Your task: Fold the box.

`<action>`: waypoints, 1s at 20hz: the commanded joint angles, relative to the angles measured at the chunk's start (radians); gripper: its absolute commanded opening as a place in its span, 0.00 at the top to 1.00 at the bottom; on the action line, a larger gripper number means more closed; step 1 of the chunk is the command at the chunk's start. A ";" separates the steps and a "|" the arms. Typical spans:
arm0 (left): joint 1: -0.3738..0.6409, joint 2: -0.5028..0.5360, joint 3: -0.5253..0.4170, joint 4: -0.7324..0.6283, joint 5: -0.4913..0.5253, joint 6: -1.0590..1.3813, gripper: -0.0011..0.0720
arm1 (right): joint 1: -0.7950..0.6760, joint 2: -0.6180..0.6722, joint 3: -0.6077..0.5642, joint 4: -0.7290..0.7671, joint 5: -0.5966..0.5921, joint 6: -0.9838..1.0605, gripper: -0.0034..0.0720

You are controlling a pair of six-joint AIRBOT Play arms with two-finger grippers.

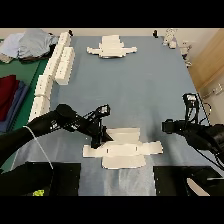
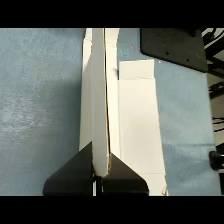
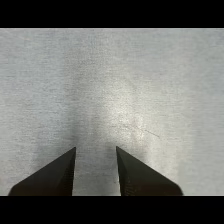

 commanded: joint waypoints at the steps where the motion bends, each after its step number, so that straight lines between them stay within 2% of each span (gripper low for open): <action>1: -0.001 -0.008 -0.018 0.013 -0.022 -0.013 0.97 | 0.000 0.000 0.000 0.005 0.001 0.000 0.44; 6: 0.000 -0.007 -0.018 0.012 -0.023 -0.013 0.97 | 0.000 0.001 0.000 0.053 0.000 0.000 0.45; 8: 0.000 -0.007 -0.017 0.012 -0.023 -0.012 0.97 | 0.000 0.001 0.000 0.119 -0.001 -0.005 0.62; 10: 0.000 -0.007 -0.015 0.012 -0.023 -0.013 0.97 | 0.001 0.001 0.000 0.206 0.000 -0.045 0.70; 11: 0.000 -0.007 -0.014 0.012 -0.023 -0.012 0.97 | 0.001 0.002 0.000 0.266 -0.001 -0.092 0.92; 12: 0.000 -0.007 -0.014 0.012 -0.023 -0.012 0.97 | 0.001 0.002 0.001 0.355 -0.002 -0.172 0.95; 14: 0.000 -0.007 -0.014 0.012 -0.023 -0.012 0.97 | 0.007 0.002 0.019 0.538 -0.064 -0.340 0.95; 15: 0.000 -0.007 -0.014 0.012 -0.023 -0.012 0.97 | 0.024 0.002 0.035 0.569 -0.112 -0.371 0.95; 20: 0.000 -0.007 -0.014 0.012 -0.023 -0.013 0.97 | 0.177 0.079 0.073 0.566 -0.324 -0.375 0.95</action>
